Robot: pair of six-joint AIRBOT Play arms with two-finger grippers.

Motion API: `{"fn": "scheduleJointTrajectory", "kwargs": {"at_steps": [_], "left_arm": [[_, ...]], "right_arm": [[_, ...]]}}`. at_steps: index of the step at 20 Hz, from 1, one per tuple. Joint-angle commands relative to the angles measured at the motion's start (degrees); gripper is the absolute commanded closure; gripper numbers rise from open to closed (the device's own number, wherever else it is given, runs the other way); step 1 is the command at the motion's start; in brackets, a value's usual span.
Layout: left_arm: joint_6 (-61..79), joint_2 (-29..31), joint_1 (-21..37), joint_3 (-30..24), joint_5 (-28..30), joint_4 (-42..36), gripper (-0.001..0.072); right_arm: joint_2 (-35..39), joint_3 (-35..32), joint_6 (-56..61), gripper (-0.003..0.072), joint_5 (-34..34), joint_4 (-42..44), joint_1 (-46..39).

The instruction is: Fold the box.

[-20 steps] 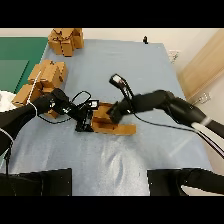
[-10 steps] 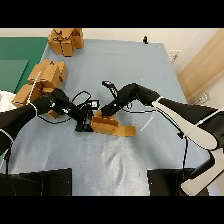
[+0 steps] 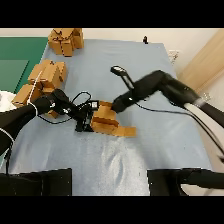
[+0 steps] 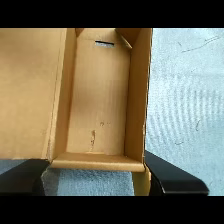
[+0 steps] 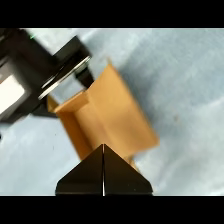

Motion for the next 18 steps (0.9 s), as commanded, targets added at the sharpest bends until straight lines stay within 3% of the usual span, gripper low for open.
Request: {"fn": "scheduleJointTrajectory", "kwargs": {"at_steps": [1, 3, 4, 5, 6, 8, 10, 12, 14, 15, 16, 17, 18], "left_arm": [[0.02, 0.04, 0.07, 0.04, -0.02, -0.04, 0.0697], [0.02, 0.04, 0.07, 0.04, -0.17, -0.07, 0.0697], [0.02, 0.04, 0.07, 0.04, -0.15, -0.07, 0.0697], [0.02, 0.04, 0.07, 0.04, -0.13, -0.04, 0.0697], [0.02, 0.04, 0.07, 0.04, -0.11, -0.04, 0.0697], [0.02, 0.04, 0.07, 0.04, -0.11, 0.0, 0.0697], [0.02, 0.04, 0.07, 0.04, -0.15, 0.0, 0.0697], [0.02, 0.04, 0.09, 0.04, -0.13, 0.11, 0.0697], [0.02, 0.04, 0.07, 0.04, -0.13, 0.09, 0.0697], [0.02, 0.04, 0.07, 0.04, -0.13, 0.09, 0.0697], [0.02, 0.04, 0.07, 0.04, -0.15, 0.09, 0.0697], [0.0, 0.04, 0.09, 0.04, -0.15, 0.09, 0.0697], [0.02, 0.04, 0.09, 0.04, -0.13, 0.09, 0.0697]], "right_arm": [[17.64, -16.46, -7.5, 0.0683, 5.2, -6.34, 0.02], [22.71, -26.88, -9.99, 0.068, 8.59, -13.99, 0.31], [23.17, -30.23, -12.74, 0.0562, 10.93, -14.45, 0.31], [22.6, -32.61, -16.2, 0.0207, 15.06, -13.81, 0.5], [21.33, -33.92, -18.43, 0.0078, 19.71, -13.53, 0.92], [16.79, -34.27, -23.17, 0.0078, 26.12, -12.24, 2.16], [11.21, -33.42, -29.97, 0.0078, 30.36, -5.01, 3.98], [6.25, -30.64, -34.03, 0.0079, 30.93, -0.15, 6.4], [2.73, -27.3, -33.97, 0.0131, 32.09, 0.63, 9.07], [1.46, -25.59, -33.75, 0.0249, 32.81, 0.79, 10.25], [0.63, -24.15, -33.2, 0.0433, 33.05, 1.05, 11.23], [0.2, -23.15, -32.3, 0.055, 33.05, 1.14, 11.63], [0.02, -22.6, -31.34, 0.0562, 33.0, 1.2, 11.76]]}}
